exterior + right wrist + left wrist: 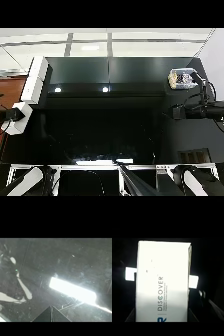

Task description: Fold the box and place the chain.

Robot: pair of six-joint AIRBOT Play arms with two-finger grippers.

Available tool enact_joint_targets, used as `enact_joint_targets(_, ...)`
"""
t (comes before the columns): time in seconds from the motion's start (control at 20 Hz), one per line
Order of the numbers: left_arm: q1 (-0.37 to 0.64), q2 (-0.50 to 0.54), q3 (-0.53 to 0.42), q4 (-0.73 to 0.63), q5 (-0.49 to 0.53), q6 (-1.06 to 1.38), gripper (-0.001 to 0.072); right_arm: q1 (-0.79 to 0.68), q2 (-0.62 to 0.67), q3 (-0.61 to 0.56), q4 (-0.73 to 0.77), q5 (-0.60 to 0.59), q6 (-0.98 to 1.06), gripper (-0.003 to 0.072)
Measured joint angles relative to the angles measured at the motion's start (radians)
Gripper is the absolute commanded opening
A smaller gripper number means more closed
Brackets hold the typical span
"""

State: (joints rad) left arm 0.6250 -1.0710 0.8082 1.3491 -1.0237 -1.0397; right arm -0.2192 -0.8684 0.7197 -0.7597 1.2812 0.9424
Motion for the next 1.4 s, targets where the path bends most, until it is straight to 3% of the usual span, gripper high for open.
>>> enact_joint_targets(0.45,-0.056,-0.101,-0.007,-0.027,0.178,0.088,0.039,0.0,0.0,0.0,0.0,-0.019,0.035,0.0012)
enact_joint_targets(0.5,-0.064,-0.116,-0.007,-0.028,0.202,0.092,0.052,0.0,0.0,0.0,0.0,-0.019,0.041,0.0012)
enact_joint_targets(0.55,-0.069,-0.129,-0.007,-0.029,0.222,0.096,0.072,0.001,0.0,0.0,0.0,-0.019,0.044,0.0012)
enact_joint_targets(0.75,-0.079,-0.145,0.023,-0.031,0.248,0.093,0.0719,0.001,0.0,0.0,0.0,-0.02,0.053,0.0012)
enact_joint_targets(0.9,-0.089,-0.122,0.12,-0.042,0.151,0.053,0.0713,0.005,0.0,0.0,0.028,-0.027,0.061,0.0012)
enact_joint_targets(0.95,-0.092,-0.113,0.158,-0.06,0.1,0.02,0.068,0.014,0.0,0.0,0.047,-0.045,0.066,0.0012)
enact_joint_targets(1.0,-0.095,-0.102,0.192,-0.087,0.054,-0.016,0.0461,0.033,0.0,0.0,0.07,-0.071,0.069,0.0012)
enact_joint_targets(1.05,-0.098,-0.09,0.224,-0.125,0.01,-0.061,0.0056,0.059,0.0,0.0,0.088,-0.105,0.072,0.0012)
enact_joint_targets(1.1,-0.101,-0.077,0.243,-0.158,-0.042,-0.1,0.0023,0.091,0.0,0.0,0.094,-0.146,0.072,0.0012)
enact_joint_targets(1.25,-0.146,-0.004,0.229,-0.298,-0.145,-0.137,0.0023,0.21,0.0,0.0,0.063,-0.326,0.053,0.0012)
enact_joint_targets(1.4,-0.263,0.145,0.072,-0.389,-0.114,-0.097,0.0024,0.29,-0.005,0.0,-0.039,-0.521,0.031,0.0012)
